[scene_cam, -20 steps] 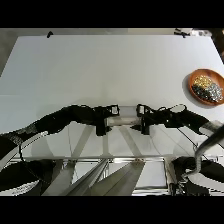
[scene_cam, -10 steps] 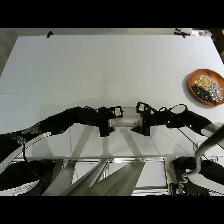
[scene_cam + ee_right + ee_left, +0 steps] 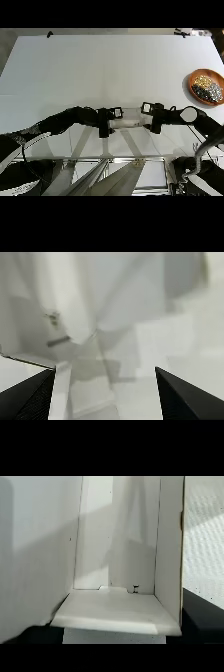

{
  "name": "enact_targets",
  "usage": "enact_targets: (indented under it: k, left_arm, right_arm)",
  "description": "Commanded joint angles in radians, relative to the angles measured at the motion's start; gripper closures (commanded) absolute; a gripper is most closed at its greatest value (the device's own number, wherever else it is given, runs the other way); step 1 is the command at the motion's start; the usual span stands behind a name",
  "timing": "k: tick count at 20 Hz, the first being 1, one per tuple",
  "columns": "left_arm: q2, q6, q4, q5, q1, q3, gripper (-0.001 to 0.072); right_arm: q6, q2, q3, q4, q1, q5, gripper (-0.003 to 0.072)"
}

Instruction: Fold the box and place the chain.

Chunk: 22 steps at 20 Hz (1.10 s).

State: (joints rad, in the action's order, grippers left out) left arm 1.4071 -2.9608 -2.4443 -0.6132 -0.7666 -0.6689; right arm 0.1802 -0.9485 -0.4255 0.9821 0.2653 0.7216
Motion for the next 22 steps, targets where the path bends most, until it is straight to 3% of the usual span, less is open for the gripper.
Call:
enact_targets:
  k: [1, 7, 8, 10, 11, 12, 18, 19, 21, 22]
  left_arm:
    - [-0.001, 0.003, -0.001, 0.004, 0.001, 0.0, 0.0701]
    - [-0.003, 0.003, 0.0, 0.004, 0.001, 0.0, 0.0699]
    - [-0.004, 0.003, -0.001, 0.004, 0.001, 0.0, 0.067]
    - [-0.015, 0.003, 0.0, 0.004, 0.001, 0.0, 0.0404]
    - [-0.024, 0.003, 0.0, 0.004, 0.002, 0.0, 0.0328]
    - [-0.033, 0.003, 0.0, 0.005, 0.002, 0.0, 0.0316]
    - [-0.041, 0.003, -0.001, 0.004, 0.002, 0.0, 0.0319]
    - [-0.041, 0.003, -0.001, 0.006, 0.002, 0.0, 0.0348]
    - [-0.041, 0.003, -0.001, 0.009, 0.002, 0.0, 0.0461]
    - [-0.041, 0.003, -0.001, 0.012, 0.002, 0.0, 0.0461]
  right_arm:
    - [0.248, 0.119, 0.0, 0.143, 0.0, 0.011, -0.003]
    - [0.296, 0.258, 0.0, 0.145, 0.0, 0.11, -0.0024]
    - [0.311, 0.274, 0.0, 0.144, 0.0, 0.117, -0.0024]
    - [0.321, 0.301, 0.0, 0.143, 0.0, 0.125, -0.0025]
    - [0.321, 0.307, 0.0, 0.142, 0.0, 0.126, -0.0025]
    - [0.321, 0.311, 0.0, 0.14, 0.0, 0.126, -0.0025]
    - [0.32, 0.311, 0.0, 0.063, 0.001, 0.131, -0.0024]
    - [0.32, 0.311, 0.0, 0.01, 0.001, 0.135, -0.0018]
    - [0.32, 0.311, 0.0, -0.089, 0.001, 0.154, 0.0072]
    - [0.321, 0.31, 0.0, -0.115, 0.001, 0.167, 0.012]
